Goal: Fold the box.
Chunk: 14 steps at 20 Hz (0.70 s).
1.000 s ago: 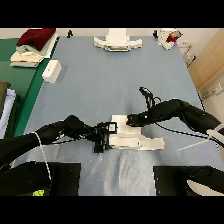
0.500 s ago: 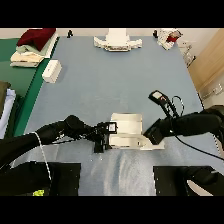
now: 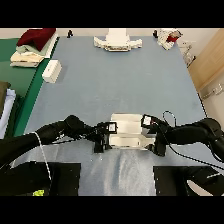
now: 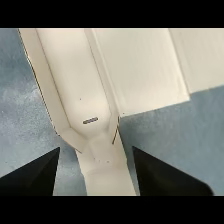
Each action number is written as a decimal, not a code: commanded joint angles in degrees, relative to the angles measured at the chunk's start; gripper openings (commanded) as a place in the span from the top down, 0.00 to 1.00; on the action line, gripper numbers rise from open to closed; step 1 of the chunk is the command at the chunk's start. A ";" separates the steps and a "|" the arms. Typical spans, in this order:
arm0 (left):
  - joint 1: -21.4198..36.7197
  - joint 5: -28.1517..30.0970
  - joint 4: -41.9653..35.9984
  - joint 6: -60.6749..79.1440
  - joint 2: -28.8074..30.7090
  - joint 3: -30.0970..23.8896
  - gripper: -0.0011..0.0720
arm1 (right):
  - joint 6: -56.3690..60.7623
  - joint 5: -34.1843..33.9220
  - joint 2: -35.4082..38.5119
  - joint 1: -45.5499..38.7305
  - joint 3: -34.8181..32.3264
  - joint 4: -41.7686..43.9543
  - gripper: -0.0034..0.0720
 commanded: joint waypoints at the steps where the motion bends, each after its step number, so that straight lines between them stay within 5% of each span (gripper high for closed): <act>1: 0.02 0.00 0.02 0.00 -0.02 0.04 0.33 | -9.05 5.53 -3.52 0.79 -0.72 0.79 0.04; 2: 0.02 0.00 0.02 0.00 -0.02 0.04 0.33 | -9.05 5.84 -4.07 1.75 -0.72 0.63 0.04; 4: 0.02 0.02 0.02 0.00 -0.02 0.04 0.33 | -8.68 5.51 -4.48 3.52 -0.74 -0.90 0.27; 6: 0.02 0.00 0.02 0.00 -0.02 0.04 0.33 | -8.52 6.08 -4.44 4.31 -0.74 -0.81 0.31; 8: 0.02 0.02 0.02 0.00 -0.02 0.04 0.33 | -8.52 6.80 -4.44 4.68 -0.72 -0.33 0.57; 12: 0.02 0.02 0.02 0.00 -0.02 0.04 0.33 | -8.55 8.55 -4.46 4.70 -0.72 2.91 0.58; 14: 0.02 0.02 0.02 0.00 -0.02 0.04 0.33 | -8.55 9.16 -4.52 4.87 -0.72 3.85 0.72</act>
